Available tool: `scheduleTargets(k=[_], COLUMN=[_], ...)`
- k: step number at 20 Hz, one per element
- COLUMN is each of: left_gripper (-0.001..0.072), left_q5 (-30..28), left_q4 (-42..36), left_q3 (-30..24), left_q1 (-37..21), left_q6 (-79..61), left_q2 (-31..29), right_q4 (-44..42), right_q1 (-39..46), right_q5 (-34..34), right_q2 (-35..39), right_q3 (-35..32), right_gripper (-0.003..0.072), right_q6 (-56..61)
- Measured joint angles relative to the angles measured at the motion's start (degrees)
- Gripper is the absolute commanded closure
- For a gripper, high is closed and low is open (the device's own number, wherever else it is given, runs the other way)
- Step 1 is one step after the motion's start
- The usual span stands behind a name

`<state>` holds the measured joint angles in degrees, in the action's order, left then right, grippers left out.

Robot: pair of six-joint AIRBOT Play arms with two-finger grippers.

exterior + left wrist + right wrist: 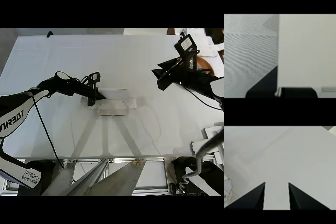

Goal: Fold the box and place the chain.

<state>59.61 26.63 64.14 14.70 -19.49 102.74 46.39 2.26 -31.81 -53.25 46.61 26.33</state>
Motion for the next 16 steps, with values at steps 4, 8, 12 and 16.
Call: scheduleTargets(k=[4, 8, 12, 16], left_gripper=[0.0694, 0.0694, 0.0694, 0.0694], left_q5=[0.0, 0.0, 0.1, 0.1], left_q4=[0.0, 0.0, 0.0, 0.0], left_q3=[0.0, 0.0, 0.0, 0.0], left_q1=[0.0, 0.0, 0.0, 0.0], left_q6=[0.0, 0.0, 0.0, 0.0], left_q2=[0.0, 0.0, 0.0, 0.0], right_q4=[-2.4, -3.7, -4.2, -4.6], right_q1=[0.0, 0.0, 0.0, 0.0], right_q5=[-1.3, -5.6, -11.2, -16.2], right_q2=[0.1, 0.7, 2.8, 6.2], right_q3=[0.0, 0.0, 0.0, 0.2], right_gripper=[0.0371, -0.002, -0.002, -0.0022], right_q6=[2.1, 3.3, 3.7, 2.1])
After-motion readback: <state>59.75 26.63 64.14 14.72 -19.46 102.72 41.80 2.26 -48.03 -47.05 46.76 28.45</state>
